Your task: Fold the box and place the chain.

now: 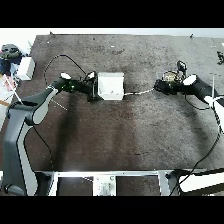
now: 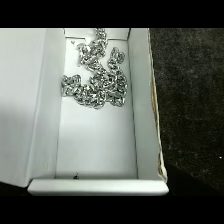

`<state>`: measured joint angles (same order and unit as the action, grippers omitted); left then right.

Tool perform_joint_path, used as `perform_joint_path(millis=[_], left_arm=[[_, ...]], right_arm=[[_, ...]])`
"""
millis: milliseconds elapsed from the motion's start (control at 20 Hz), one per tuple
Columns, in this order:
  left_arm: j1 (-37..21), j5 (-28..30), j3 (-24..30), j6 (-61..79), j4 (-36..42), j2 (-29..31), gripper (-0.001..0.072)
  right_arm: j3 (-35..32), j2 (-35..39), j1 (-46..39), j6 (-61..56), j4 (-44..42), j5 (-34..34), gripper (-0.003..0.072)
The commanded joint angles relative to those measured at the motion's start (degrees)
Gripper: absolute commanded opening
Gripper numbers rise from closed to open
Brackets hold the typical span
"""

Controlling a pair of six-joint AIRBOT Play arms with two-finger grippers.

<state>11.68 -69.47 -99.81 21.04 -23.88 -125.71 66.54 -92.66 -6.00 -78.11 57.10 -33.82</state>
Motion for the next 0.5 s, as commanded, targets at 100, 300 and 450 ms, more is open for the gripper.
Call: perform_joint_path(millis=[100, 300, 450], left_arm=[[0.00, 0.00, -0.07, 0.02, -0.02, 0.00, 0.0408], [-0.02, 0.02, -0.07, 0.02, -0.02, 0.00, 0.0408], [-0.02, 0.02, -0.07, 0.02, -0.02, 0.00, 0.0408]], right_arm=[[-0.22, -4.76, 1.40, 5.05, -11.30, 7.41, 0.0322], [-0.24, -6.64, 2.80, 5.25, -12.35, 8.79, 0.0149], [-0.24, -4.81, 2.84, 5.27, -12.35, 9.01, 0.0009]])
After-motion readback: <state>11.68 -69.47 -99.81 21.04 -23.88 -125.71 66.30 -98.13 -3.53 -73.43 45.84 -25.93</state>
